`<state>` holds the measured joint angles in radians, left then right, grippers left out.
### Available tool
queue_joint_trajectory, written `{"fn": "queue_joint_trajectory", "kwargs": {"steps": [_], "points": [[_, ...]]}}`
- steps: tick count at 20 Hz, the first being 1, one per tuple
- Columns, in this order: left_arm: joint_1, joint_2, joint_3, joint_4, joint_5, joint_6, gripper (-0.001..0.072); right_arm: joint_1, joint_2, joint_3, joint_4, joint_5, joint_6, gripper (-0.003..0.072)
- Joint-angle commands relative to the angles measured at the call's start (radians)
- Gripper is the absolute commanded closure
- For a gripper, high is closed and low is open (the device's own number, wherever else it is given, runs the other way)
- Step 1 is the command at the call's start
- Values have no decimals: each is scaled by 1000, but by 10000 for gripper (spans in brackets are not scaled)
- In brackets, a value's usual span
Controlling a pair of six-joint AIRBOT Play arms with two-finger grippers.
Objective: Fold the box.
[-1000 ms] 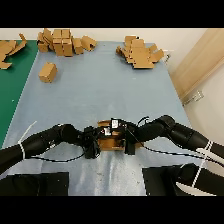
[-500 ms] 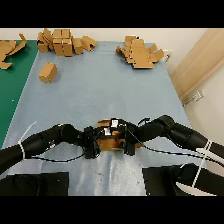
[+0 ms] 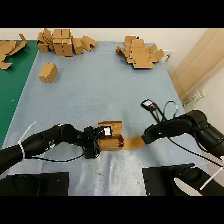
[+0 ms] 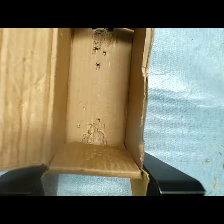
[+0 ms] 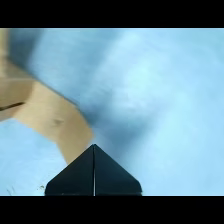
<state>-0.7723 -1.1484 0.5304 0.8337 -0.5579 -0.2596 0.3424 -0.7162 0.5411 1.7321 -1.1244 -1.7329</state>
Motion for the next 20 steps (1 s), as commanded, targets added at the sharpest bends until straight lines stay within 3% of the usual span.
{"fn": "queue_joint_trajectory", "kwargs": {"steps": [1, 9, 14, 20], "points": [[0, 0, 0, 1, 0, 0, 190, -211, 36, -51, 91, -35, 101, 680], [0, 0, 0, 1, 0, 0, 190, -208, -93, -169, 370, 99, 32, 680], [0, 0, 0, 1, 0, 0, 190, -114, -197, -168, 435, 182, 18, 680], [0, 0, 0, 1, 0, 0, 190, -38, -199, -160, 502, 209, 12, 680]]}}
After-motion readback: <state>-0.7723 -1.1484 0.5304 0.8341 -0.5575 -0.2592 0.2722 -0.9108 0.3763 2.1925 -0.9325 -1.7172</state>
